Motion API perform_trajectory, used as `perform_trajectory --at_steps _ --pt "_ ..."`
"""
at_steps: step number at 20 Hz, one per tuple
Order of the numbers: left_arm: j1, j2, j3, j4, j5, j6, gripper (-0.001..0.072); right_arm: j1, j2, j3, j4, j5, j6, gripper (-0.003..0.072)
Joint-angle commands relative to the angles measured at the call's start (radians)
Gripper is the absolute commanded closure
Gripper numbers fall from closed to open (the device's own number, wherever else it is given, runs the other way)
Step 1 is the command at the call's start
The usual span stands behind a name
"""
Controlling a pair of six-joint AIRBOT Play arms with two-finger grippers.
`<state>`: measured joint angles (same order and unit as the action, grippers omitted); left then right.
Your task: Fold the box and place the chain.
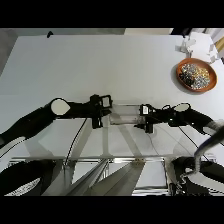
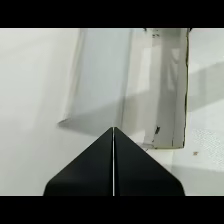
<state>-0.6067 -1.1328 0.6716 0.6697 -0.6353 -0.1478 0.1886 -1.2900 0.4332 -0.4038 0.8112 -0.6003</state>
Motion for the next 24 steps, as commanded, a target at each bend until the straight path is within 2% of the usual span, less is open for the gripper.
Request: perform_trajectory --at_steps 1,5,9,14,18,24 --pt "0.070 0.125 0.000 0.212 -0.095 -0.550 0.0707 0.000 0.000 0.001 0.000 0.001 0.000 0.0284" --pt "0.155 0.146 -0.004 0.425 -0.213 -1.051 0.0707 0.000 0.000 0.001 0.000 0.001 0.000 0.0284" --pt "0.192 0.089 -0.033 0.439 -0.224 -1.266 0.0707 0.000 0.000 0.001 0.000 0.001 0.000 0.0284" --pt "0.183 -0.050 -0.042 0.310 -0.222 -1.235 0.0706 0.000 0.000 0.001 0.000 0.001 0.000 0.0284" --pt "0.132 -0.137 -0.042 0.153 -0.198 -1.153 0.0706 0.000 0.000 0.001 0.000 0.001 0.000 0.0284" --pt "0.081 -0.168 -0.042 0.098 -0.173 -1.131 0.0706 0.000 0.000 0.001 0.000 0.001 0.000 0.0284"
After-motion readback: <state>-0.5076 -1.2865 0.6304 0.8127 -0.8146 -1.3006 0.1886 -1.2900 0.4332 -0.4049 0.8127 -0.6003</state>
